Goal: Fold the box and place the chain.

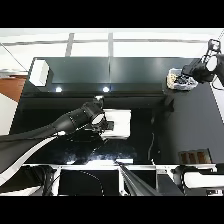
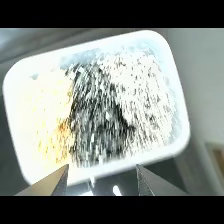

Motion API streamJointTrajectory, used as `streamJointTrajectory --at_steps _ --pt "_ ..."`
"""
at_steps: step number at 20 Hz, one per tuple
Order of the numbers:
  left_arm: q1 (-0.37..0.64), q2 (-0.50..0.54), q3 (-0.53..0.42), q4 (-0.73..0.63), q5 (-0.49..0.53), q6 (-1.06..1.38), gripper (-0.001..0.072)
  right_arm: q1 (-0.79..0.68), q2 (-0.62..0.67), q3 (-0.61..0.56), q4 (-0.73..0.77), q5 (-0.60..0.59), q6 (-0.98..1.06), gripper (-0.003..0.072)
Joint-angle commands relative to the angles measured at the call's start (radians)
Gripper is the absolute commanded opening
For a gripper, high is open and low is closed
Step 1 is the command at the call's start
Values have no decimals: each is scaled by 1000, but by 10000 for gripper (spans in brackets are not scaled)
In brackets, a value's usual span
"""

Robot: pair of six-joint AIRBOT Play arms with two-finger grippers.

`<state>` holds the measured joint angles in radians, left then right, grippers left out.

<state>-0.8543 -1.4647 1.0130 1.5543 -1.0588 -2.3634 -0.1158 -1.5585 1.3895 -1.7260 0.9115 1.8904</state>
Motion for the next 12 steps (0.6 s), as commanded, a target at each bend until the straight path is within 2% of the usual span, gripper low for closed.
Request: streamJointTrajectory --at_steps 1,3,9,11,12 --pt "1 0 0 1 5 0 29 -34 -213 174 43 99 -21 480" --pt "1 0 0 0 5 0 29 -34 -270 217 50 122 -24 480" --pt "1 0 0 0 5 0 29 -34 -319 223 103 119 -52 463" --pt "1 0 0 0 3 0 29 -37 -318 255 103 150 -65 21" --pt "1 0 0 0 4 0 29 -39 -317 287 103 176 -81 34"
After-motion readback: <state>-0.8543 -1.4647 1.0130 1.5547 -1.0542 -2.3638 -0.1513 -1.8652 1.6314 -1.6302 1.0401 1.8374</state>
